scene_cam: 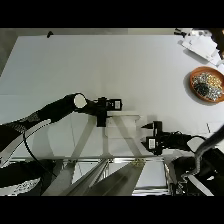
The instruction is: Fold the box and place the chain.
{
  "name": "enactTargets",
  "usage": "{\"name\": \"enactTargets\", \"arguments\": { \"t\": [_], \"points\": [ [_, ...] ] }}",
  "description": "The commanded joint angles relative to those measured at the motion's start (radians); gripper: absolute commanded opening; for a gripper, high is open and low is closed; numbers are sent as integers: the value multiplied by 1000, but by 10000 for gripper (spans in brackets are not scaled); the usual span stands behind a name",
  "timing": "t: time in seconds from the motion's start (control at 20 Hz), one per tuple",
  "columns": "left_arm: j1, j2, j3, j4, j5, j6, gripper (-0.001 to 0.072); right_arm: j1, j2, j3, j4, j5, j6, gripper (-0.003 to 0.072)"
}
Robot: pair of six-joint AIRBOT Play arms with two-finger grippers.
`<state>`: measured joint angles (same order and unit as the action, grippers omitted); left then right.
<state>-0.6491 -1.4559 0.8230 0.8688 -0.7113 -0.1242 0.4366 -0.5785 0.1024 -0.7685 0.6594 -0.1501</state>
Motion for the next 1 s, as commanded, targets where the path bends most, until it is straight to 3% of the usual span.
{"name": "enactTargets", "arguments": {
  "t": [0.0,0.2,0.4,0.95],
  "points": [
    [-1,0,0,0,0,0,12,119,-75,-5,48,-226,50,659],
    [-1,0,0,0,0,0,12,126,-196,-5,72,-335,49,659],
    [-1,0,0,0,0,0,12,126,-206,-4,94,-388,49,658],
    [-1,0,0,0,0,0,12,121,-206,49,207,-338,49,659]
  ]
}}
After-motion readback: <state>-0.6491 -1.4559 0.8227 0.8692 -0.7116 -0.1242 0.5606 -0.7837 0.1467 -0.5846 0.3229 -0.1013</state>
